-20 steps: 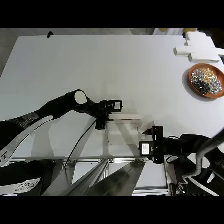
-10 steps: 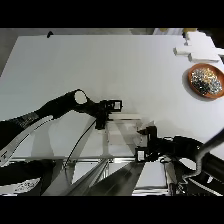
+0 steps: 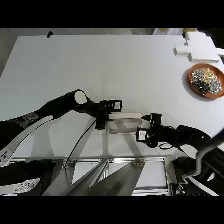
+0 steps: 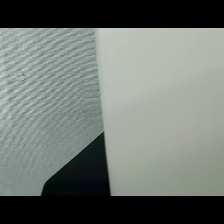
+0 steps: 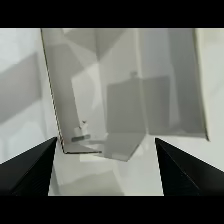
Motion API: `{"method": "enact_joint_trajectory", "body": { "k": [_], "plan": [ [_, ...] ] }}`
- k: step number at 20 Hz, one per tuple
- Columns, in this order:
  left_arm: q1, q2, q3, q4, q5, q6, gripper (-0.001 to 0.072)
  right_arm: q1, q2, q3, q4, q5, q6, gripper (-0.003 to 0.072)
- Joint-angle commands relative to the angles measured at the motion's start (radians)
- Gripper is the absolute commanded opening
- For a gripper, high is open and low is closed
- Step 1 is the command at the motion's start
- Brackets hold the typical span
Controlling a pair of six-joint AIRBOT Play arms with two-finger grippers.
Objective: Fold the box and place the chain.
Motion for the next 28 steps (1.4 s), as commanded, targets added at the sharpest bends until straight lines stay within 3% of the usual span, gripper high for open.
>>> {"method": "enact_joint_trajectory", "body": {
  "k": [1,9,15,28],
  "plan": [
    [-0.001,0.0,0.0,0.0,0.001,0.002,0.0009,-0.057,-0.023,0.018,0.049,0.02,-0.061,0.0682],
    [-0.001,0.0,0.0,0.0,0.001,0.002,0.0009,-0.261,-0.144,0.018,0.477,0.105,-0.521,0.0682],
    [-0.001,0.0,0.0,0.0,0.001,0.002,0.0009,-0.362,-0.203,0.018,0.689,0.154,-0.766,0.0682],
    [-0.001,0.0,0.0,0.0,0.001,0.002,0.0009,-0.425,-0.408,0.018,0.867,0.266,-1.038,0.0682]
  ]
}}
